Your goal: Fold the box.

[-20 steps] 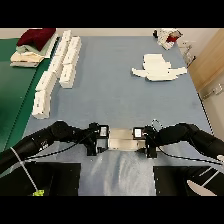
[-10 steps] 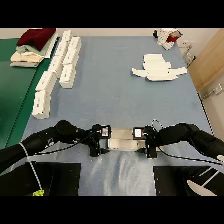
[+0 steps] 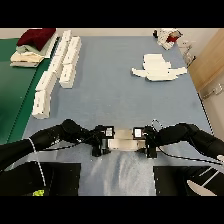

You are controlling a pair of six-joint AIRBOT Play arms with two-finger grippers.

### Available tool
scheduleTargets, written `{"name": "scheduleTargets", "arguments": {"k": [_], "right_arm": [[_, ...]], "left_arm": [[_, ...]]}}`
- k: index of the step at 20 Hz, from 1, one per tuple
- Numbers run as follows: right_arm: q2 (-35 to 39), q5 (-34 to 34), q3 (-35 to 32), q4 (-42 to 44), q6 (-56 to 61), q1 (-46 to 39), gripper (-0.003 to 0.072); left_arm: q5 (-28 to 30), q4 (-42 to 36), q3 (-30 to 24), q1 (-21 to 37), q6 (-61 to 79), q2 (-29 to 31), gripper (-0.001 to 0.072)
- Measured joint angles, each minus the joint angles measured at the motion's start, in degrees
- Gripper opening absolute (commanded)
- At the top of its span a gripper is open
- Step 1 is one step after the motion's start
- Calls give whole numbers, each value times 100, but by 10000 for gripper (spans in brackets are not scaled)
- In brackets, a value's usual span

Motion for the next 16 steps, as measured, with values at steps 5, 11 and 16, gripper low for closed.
{"name": "scheduleTargets", "arguments": {"k": [5, 11, 16], "right_arm": [[0, -26, 0, 0, 0, 0, 514], [0, 4, 0, 0, 0, 0, 514], [0, 4, 0, 0, 0, 0, 514]], "left_arm": [[48, 0, 22, -52, 4, -37, 514], [63, 7, 22, -70, -9, -46, 689], [111, 0, 9, -63, -50, -39, 689]]}}
